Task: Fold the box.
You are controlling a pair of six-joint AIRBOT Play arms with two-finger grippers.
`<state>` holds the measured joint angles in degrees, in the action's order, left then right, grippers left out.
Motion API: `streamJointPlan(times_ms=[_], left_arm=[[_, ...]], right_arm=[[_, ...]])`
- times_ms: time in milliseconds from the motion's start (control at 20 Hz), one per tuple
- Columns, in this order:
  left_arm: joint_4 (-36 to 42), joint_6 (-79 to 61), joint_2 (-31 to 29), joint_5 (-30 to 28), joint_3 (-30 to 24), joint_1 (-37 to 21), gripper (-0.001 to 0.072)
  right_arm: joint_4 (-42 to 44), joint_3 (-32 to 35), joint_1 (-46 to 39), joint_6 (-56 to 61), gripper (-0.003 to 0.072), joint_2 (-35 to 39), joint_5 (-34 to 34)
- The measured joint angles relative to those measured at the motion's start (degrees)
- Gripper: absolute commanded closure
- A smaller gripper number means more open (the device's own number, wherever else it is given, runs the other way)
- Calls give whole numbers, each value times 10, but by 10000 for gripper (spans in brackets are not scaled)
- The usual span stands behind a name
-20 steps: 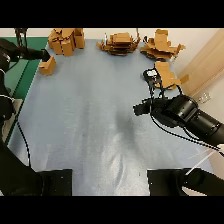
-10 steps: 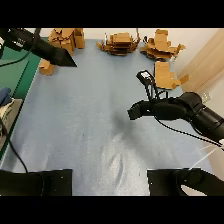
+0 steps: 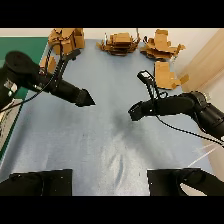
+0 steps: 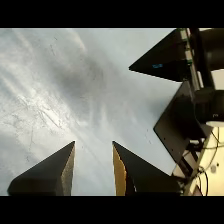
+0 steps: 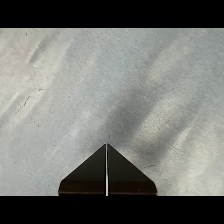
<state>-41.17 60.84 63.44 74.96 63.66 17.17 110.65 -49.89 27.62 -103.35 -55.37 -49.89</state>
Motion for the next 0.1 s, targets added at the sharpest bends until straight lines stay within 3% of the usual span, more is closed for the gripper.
streamJointPlan(times_ms=[100], left_arm=[[2,3,-13,-20,-24,5,365]], right_arm=[[3,0,-1,-3,678,0,-2]])
